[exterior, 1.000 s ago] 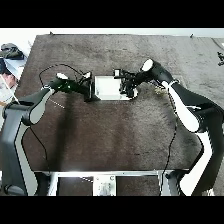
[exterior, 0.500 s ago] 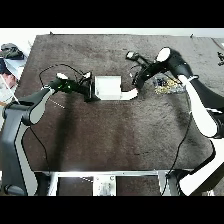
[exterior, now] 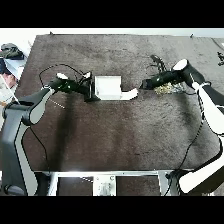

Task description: Fold the box and place the chain.

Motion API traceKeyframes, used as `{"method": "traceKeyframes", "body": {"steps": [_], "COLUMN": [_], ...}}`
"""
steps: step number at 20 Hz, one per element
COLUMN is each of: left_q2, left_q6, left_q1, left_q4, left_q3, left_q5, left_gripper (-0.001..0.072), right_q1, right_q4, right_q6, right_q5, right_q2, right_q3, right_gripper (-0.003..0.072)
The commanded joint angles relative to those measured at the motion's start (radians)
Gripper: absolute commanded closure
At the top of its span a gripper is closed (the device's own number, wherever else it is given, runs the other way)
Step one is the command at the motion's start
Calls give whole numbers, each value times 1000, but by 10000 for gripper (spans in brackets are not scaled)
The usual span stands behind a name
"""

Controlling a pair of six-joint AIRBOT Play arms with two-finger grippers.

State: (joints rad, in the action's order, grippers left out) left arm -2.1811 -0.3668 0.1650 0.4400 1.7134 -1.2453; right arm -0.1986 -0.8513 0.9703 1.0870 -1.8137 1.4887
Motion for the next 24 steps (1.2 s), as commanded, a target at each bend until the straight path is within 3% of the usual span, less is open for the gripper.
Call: {"method": "traceKeyframes", "body": {"steps": [1,5,13,15,19,20,21,22,24], "left_q2": [-1,-1,-1,-1,-1,-1,-1,-1,-1], "left_q6": [0,0,0,0,0,0,0,0,0], "left_q1": [0,0,0,0,0,0,0,0,0], "left_q4": [0,0,0,0,0,0,0,0,0], "left_q3": [0,0,0,0,0,0,0,0,0], "left_q5": [0,0,0,0,0,0,0,0,0], "left_gripper": [194,194,194,194,195,195,195,194,194], "right_q1": [-5,24,93,93,93,94,96,101,112], "right_q4": [138,228,325,329,333,333,336,335,337], "right_q6": [6,-31,-81,-80,-80,-79,-79,-79,-72], "right_q5": [-82,-87,-141,-122,-72,-72,-69,-65,-51], "right_q2": [0,0,2,2,2,2,2,2,2], "right_q3": [-132,-201,-196,-175,-121,-110,-103,-101,-101], "right_gripper": [699,699,696,483,464,405,231,191,190]}}
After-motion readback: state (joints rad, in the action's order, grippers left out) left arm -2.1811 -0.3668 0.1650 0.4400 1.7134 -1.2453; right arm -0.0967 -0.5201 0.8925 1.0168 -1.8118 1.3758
